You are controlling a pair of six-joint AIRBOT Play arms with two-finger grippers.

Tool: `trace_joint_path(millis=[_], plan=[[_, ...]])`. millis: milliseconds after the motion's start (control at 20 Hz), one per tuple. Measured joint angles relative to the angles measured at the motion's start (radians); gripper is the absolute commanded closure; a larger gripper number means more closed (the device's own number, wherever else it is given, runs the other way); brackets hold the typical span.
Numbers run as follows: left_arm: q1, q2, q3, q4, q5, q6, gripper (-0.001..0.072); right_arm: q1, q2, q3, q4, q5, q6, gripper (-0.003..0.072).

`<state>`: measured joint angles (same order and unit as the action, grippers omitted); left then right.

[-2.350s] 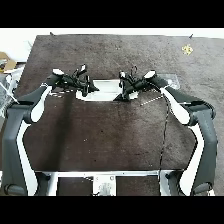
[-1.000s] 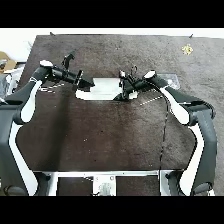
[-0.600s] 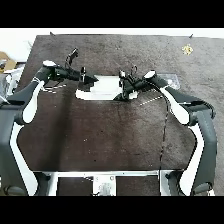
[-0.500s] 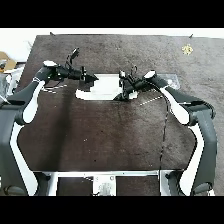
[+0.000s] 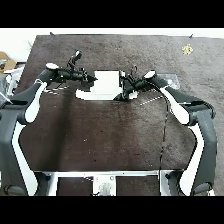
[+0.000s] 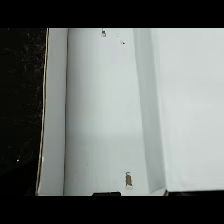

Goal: Fold the box and place the chain.

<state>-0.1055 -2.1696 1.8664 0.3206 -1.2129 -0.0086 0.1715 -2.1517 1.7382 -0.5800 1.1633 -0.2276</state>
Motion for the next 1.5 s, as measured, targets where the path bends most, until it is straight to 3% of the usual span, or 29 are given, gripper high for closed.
trace_joint_path(millis=[500,850,1150,1250,1300,1500], plan=[[-0.033,-0.007,0.0,0.124,0.043,-0.037,0.0698,-0.001,0.0,0.0,0.0,0.0,0.0,0.0178],[-0.035,-0.001,0.004,0.129,0.043,-0.042,0.0698,-0.001,0.0,0.0,0.0,0.0,0.0,0.0178],[-0.005,0.085,0.013,0.122,0.017,-0.043,0.0685,-0.001,0.0,0.0,-0.001,0.0,-0.001,0.0178],[0.003,0.115,0.023,0.125,-0.039,-0.02,0.0081,-0.001,0.0,0.0,-0.001,0.0,0.0,0.0178],[0.005,0.126,0.028,0.138,-0.076,0.005,0.0042,-0.001,0.0,0.0,-0.001,0.0,-0.001,0.0178],[0.002,0.143,0.039,0.286,-0.169,0.072,0.0043,-0.001,0.0,0.0,-0.001,0.0,0.0,0.0178]])
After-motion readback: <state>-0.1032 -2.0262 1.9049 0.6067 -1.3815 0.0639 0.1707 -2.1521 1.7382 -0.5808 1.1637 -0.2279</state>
